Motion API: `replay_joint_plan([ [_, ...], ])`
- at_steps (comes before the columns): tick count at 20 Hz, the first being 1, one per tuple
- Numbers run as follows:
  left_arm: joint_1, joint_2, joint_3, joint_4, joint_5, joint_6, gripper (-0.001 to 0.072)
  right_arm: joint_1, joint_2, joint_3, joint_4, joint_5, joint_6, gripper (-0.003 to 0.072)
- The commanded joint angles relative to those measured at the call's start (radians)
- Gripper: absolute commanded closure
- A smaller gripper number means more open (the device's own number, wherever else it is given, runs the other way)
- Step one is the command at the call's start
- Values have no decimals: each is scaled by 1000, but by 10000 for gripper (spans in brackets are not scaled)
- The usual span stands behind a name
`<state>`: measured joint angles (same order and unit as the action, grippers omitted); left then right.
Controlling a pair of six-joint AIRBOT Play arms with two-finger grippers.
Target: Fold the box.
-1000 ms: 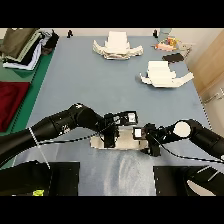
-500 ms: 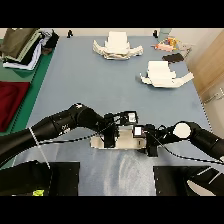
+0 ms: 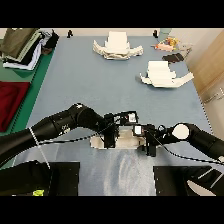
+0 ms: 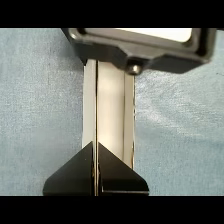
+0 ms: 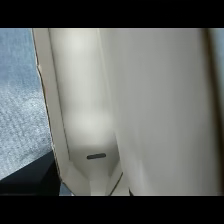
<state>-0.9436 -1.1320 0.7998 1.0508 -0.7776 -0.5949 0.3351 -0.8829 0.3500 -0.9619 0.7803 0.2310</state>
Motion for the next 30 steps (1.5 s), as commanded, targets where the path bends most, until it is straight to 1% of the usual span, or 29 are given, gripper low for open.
replay_joint_plan([
  [1,0,-1,1,0,1,0,697,1,-9,-2,5,-2,4,245],
  [18,0,-1,1,0,1,0,697,1,-9,0,5,0,4,244],
  [21,0,-1,1,0,20,2,696,1,-9,0,5,0,5,244],
  [24,0,-1,1,-1,19,1,696,1,-9,0,5,0,5,244],
  [30,0,-1,1,-63,20,1,696,1,-9,0,5,0,5,244],
])
